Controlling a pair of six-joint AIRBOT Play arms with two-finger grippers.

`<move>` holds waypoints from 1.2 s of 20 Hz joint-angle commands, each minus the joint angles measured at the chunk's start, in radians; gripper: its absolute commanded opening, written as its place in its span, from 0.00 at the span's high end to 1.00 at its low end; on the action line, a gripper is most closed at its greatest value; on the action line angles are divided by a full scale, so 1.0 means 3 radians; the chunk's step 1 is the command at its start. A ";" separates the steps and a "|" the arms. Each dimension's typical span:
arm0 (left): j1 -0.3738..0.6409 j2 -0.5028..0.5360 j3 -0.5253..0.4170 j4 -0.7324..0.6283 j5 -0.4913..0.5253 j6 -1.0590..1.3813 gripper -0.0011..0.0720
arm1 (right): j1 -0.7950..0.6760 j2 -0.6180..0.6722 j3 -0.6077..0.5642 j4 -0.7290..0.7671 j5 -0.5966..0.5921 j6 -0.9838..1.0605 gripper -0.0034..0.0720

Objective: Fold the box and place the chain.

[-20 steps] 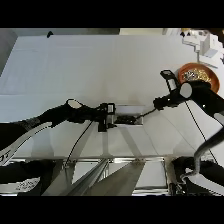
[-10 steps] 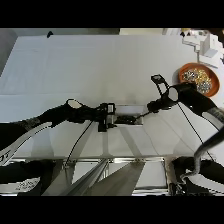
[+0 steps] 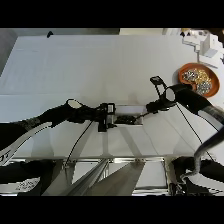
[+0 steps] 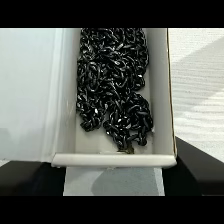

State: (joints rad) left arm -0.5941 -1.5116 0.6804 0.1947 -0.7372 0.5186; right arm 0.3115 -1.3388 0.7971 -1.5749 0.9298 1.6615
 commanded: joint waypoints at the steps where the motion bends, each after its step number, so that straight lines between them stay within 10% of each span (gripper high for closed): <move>1: 0.0001 0.0001 0.0003 0.0000 0.0001 0.0001 0.64 | 0.0004 -0.0029 0.0001 0.0000 0.0025 0.0023 0.70; 4: 0.0000 0.0001 0.0003 0.0000 0.0000 0.0001 0.64 | 0.0004 -0.0024 0.0003 -0.0001 0.0089 0.0011 0.94; 14: 0.0001 0.0001 0.0003 0.0000 0.0001 0.0001 0.64 | 0.0004 0.0905 0.0001 0.0106 0.0614 -0.0257 0.94; 24: 0.0000 0.0001 0.0003 0.0000 0.0000 0.0001 0.64 | 0.0004 0.1699 0.0001 0.1759 0.0749 -0.0825 0.94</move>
State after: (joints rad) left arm -0.5941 -1.5116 0.6804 0.1944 -0.7372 0.5186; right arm 0.3119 -0.8669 0.7967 -1.2228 1.1572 1.4658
